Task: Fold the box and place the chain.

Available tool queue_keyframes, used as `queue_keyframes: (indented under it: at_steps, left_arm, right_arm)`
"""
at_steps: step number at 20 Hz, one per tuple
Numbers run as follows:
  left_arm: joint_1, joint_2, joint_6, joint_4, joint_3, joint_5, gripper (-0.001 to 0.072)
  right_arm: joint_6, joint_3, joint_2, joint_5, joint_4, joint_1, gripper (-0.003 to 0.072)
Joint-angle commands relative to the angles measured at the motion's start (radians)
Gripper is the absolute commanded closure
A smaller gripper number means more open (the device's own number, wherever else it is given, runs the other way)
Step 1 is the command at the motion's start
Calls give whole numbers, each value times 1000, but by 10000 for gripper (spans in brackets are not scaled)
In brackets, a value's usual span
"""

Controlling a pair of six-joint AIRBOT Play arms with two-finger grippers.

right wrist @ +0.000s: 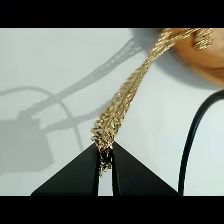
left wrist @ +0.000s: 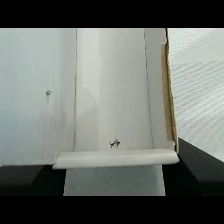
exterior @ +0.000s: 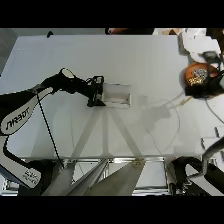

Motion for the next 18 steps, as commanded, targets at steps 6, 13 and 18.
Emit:
queue_keyframes:
  at_steps: [6,13,18]
  left_arm:
    - [0,0,0,0,0,0,451]
    - [0,0,0,0,0,0,451]
    - [0,0,0,0,0,0,451]
  right_arm:
    - [153,-121,9,-198,138,380,682]
    - [291,-121,-130,-398,138,655,682]
    - [343,-119,-182,-507,144,699,682]
